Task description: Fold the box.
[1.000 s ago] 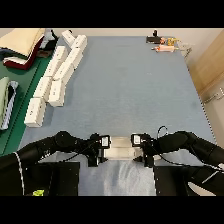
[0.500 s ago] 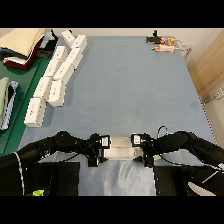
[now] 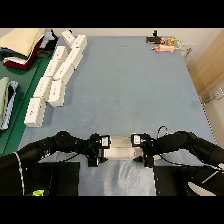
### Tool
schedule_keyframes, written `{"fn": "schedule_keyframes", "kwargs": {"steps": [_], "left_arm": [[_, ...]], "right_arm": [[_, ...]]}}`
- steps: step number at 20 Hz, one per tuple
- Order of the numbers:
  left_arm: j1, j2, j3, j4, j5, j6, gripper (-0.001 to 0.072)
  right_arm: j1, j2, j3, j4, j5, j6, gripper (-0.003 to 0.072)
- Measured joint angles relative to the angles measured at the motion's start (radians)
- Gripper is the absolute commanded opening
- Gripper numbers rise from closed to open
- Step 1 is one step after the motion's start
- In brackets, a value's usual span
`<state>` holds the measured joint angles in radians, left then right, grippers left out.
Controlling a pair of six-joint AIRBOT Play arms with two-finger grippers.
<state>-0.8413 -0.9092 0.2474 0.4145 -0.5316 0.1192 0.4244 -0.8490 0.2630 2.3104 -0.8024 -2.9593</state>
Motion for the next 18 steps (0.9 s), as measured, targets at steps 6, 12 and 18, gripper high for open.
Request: {"fn": "schedule_keyframes", "kwargs": {"steps": [6,12,18], "left_arm": [[0.0,0.0,0.0,0.0,0.0,0.0,0.0411],[0.0,0.0,0.0,0.0,0.0,0.0,0.0411],[0.0,0.0,0.0,0.0,0.0,-0.001,0.0411]], "right_arm": [[0.0,0.0,0.0,0.0,0.002,0.0,0.0511],[0.0,0.0,0.0,0.0,0.006,0.0,0.0511],[0.0,0.0,0.0,-0.002,0.008,0.0,0.0643]]}}
